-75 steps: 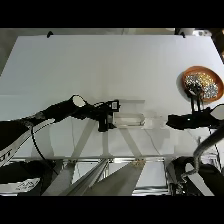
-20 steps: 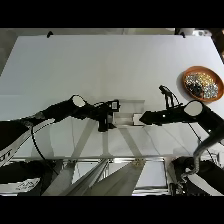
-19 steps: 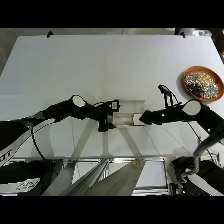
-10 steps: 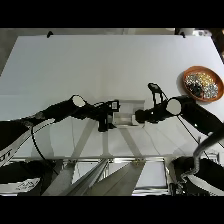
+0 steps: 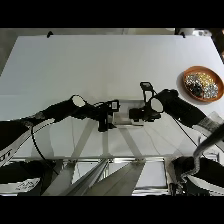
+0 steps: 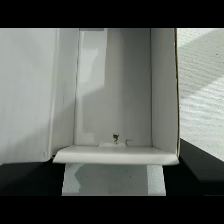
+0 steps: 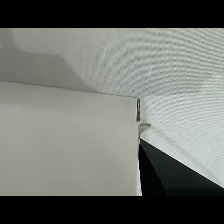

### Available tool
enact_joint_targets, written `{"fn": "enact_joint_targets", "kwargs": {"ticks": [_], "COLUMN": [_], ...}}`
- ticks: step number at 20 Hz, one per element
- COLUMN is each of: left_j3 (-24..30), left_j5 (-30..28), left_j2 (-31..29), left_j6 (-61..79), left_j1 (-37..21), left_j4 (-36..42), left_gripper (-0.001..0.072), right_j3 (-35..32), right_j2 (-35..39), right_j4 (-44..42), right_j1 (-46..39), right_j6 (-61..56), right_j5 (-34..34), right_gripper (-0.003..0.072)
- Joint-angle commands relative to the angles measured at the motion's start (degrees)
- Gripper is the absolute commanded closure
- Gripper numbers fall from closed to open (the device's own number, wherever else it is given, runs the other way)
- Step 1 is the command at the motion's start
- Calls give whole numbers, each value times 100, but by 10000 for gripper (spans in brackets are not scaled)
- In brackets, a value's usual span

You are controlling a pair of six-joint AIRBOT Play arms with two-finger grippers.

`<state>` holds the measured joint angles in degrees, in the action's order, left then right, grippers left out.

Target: Fold the box and place the chain.

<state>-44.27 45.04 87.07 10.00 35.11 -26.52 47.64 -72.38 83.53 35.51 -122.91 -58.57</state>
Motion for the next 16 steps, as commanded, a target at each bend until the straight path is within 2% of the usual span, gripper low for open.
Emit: {"fn": "enact_joint_targets", "kwargs": {"ticks": [1,7,11,16], "left_j3": [0,0,0,0], "left_j5": [0,0,2,0], "left_j2": [-4,-4,-4,-4], "left_j6": [2,4,4,4], "left_j1": [0,0,0,0], "left_j4": [-2,-2,-2,-2], "left_gripper": [313,313,313,313], "right_j3": [105,103,92,-94], "right_j2": [-155,-155,-155,-153], "right_j4": [525,782,903,903], "right_j1": [212,254,470,520], "right_j6": [-857,-1189,-1209,-1154], "right_j5": [-76,-31,308,264], "right_gripper": [290,291,292,293]}}
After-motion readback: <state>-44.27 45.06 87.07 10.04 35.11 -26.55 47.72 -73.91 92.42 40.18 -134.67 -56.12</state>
